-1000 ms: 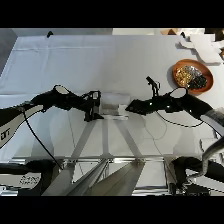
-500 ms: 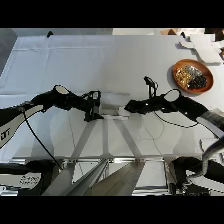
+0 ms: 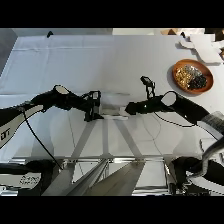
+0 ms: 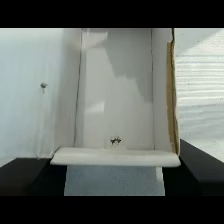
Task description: Fold the box and place the chain.
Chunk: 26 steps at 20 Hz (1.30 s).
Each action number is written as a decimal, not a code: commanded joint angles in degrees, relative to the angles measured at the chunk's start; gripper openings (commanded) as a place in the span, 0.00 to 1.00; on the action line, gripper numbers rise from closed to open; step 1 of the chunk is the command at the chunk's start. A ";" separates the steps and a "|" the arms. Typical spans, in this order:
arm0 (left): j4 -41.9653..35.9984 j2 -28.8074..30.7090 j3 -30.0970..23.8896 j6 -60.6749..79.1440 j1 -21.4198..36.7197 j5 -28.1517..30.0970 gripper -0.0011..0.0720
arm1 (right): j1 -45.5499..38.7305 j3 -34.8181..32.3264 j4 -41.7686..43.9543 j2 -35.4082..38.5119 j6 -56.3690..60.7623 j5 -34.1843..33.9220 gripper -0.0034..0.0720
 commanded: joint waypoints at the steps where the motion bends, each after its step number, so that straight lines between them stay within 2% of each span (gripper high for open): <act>1: 0.00 0.00 -0.02 0.00 -0.02 0.00 0.56 | 3.41 1.40 -16.35 0.50 14.08 -0.74 0.68; 4: 0.00 0.00 -0.02 0.00 -0.02 -0.02 0.56 | 6.05 3.85 -21.99 0.50 20.70 -1.09 0.68; 8: 0.00 0.00 -0.02 0.00 -0.02 0.00 0.56 | 9.05 5.18 -22.60 0.37 23.63 -0.52 0.68; 11: 0.00 0.00 -0.02 0.00 -0.02 0.00 0.56 | 11.50 6.40 -27.85 -1.33 31.21 -0.24 0.68; 16: 0.00 0.00 -0.02 0.00 -0.02 0.00 0.56 | 14.25 12.24 -37.59 -7.32 49.66 4.63 0.68; 20: 0.00 0.00 -0.02 0.00 -0.02 0.00 0.56 | 16.83 15.39 -46.14 -10.69 57.57 8.57 0.67; 25: 0.00 0.00 -0.02 0.00 -0.02 0.00 0.56 | 18.71 19.39 -47.87 -14.05 60.54 15.78 0.67; 26: 0.00 0.00 -0.02 0.00 -0.02 0.00 0.56 | 18.95 19.87 -47.91 -14.27 61.42 15.78 0.62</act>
